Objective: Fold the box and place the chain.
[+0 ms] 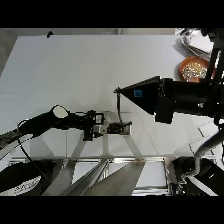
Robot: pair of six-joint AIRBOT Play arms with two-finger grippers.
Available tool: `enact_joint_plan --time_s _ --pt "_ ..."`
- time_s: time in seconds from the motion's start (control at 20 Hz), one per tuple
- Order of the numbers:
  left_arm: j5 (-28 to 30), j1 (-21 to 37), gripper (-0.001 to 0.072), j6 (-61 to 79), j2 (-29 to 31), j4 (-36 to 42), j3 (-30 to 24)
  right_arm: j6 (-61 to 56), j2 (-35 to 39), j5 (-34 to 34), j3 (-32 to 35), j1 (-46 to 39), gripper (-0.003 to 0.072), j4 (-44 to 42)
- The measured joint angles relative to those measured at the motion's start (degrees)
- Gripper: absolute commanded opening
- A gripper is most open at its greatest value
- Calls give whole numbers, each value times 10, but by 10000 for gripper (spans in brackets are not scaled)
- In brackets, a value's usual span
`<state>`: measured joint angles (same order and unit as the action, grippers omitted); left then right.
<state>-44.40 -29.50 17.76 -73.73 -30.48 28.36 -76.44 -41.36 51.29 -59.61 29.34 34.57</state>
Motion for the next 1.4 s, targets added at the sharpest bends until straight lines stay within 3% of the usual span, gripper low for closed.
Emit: enact_joint_plan --time_s 0.25,0.7,1.05,1.15,1.4 --pt "0 0 33 0 0 0 0 11 -1 -35 0 2 12 3" --pt "0 0 33 0 0 0 0 2 -74 80 46 39 13 207" --pt "0 0 33 0 0 0 0 0 -152 95 108 80 18 267" --pt "0 0 33 0 0 0 0 0 -177 91 119 86 111 273" --pt "0 0 33 0 0 0 0 -2 -217 70 129 91 130 278"
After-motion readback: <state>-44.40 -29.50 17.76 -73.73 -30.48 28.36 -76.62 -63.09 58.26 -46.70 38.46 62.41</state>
